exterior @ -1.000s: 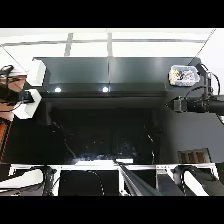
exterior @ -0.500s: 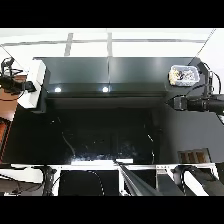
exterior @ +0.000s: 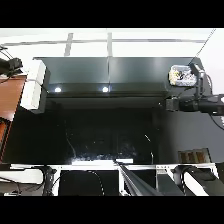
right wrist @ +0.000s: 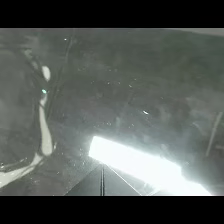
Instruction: Fold the box and place the chain.
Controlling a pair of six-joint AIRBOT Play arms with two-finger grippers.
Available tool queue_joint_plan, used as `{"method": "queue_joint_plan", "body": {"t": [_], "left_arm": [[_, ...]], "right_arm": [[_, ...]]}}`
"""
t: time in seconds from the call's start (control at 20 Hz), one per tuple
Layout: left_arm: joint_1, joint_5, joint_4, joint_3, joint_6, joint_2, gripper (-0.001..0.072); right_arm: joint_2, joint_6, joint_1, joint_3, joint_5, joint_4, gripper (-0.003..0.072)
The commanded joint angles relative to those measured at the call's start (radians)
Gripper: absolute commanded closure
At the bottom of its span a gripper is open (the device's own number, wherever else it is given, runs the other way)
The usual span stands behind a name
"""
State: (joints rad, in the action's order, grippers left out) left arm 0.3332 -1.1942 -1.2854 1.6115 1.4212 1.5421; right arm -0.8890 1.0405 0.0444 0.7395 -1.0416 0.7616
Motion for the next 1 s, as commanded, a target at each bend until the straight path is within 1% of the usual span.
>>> {"method": "queue_joint_plan", "body": {"t": [0.0,0.05,0.15,0.25,0.35,0.4,0.5,0.6,0.95], "left_arm": [[-0.081,0.021,0.118,-0.152,-0.038,-0.182,0.0687],[-0.121,0.09,0.077,-0.265,-0.038,-0.268,0.0687],[-0.192,0.239,0.006,-0.534,-0.039,-0.467,0.0687],[-0.238,0.329,-0.016,-0.789,-0.04,-0.658,0.0686],[-0.254,0.388,-0.027,-0.965,-0.066,-0.801,0.0685],[-0.254,0.41,-0.037,-1.019,-0.075,-0.852,0.0685],[-0.252,0.424,-0.076,-1.073,-0.075,-0.928,0.0684],[-0.253,0.424,-0.078,-1.081,-0.075,-0.964,0.0684],[-0.253,0.435,-0.067,-1.081,-0.075,-0.968,0.0684]], "right_arm": [[-0.001,0.0,-0.1,-0.076,0.176,0.04,0.067],[-0.001,0.0,-0.107,-0.089,0.175,0.045,0.067],[-0.001,0.0,-0.108,-0.09,0.164,0.047,0.067],[-0.001,-0.001,-0.108,-0.09,0.164,0.047,0.067],[-0.001,-0.001,-0.108,-0.09,0.164,0.047,0.067],[-0.001,-0.001,-0.108,-0.09,0.163,0.047,0.067],[-0.001,-0.001,-0.108,-0.09,0.164,0.047,0.067],[-0.001,-0.001,-0.108,-0.09,0.164,0.047,0.067],[-0.001,-0.001,-0.108,-0.09,0.164,0.047,0.067]]}}
